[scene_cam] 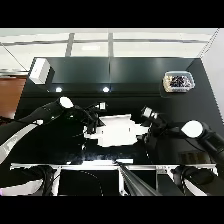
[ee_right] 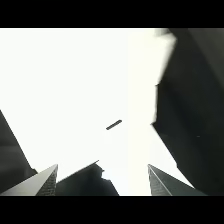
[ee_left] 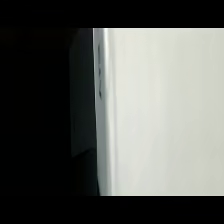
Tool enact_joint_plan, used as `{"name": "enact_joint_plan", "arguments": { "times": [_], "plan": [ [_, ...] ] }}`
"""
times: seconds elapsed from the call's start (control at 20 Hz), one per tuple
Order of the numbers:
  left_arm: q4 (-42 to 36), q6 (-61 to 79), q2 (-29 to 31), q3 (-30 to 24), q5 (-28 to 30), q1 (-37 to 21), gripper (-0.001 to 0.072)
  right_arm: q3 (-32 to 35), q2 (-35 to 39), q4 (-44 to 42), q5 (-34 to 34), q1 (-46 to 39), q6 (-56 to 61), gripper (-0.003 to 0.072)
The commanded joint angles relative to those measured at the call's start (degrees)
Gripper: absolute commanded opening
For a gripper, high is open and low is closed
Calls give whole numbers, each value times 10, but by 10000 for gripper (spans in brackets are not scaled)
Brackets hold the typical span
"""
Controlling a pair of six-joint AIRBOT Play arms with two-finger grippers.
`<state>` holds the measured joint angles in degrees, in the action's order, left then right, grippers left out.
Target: Fold the box and place the chain.
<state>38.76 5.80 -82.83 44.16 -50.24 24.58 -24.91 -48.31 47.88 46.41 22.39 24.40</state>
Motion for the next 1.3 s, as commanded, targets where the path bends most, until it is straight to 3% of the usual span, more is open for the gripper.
{"name": "enact_joint_plan", "arguments": {
  "times": [0.0,0.2,0.6,0.8,1.0,1.15,1.25],
  "plan": [
    [0,0,0,0,-13,0,24,14,-12,46,-9,38,-34,638],
    [-1,0,0,0,-12,0,24,14,-33,27,17,55,-107,638],
    [-1,0,0,0,-12,0,24,8,-87,-30,-116,130,-146,638],
    [-1,0,0,0,-13,0,24,-51,-87,-8,-71,118,-146,638],
    [-1,0,0,0,-13,0,24,-62,-87,-8,-62,68,-147,638],
    [0,0,1,1,-13,0,23,-63,-88,-101,-16,44,-254,637],
    [0,0,3,1,-12,0,23,-63,-97,-125,-24,22,-297,636]
  ]
}}
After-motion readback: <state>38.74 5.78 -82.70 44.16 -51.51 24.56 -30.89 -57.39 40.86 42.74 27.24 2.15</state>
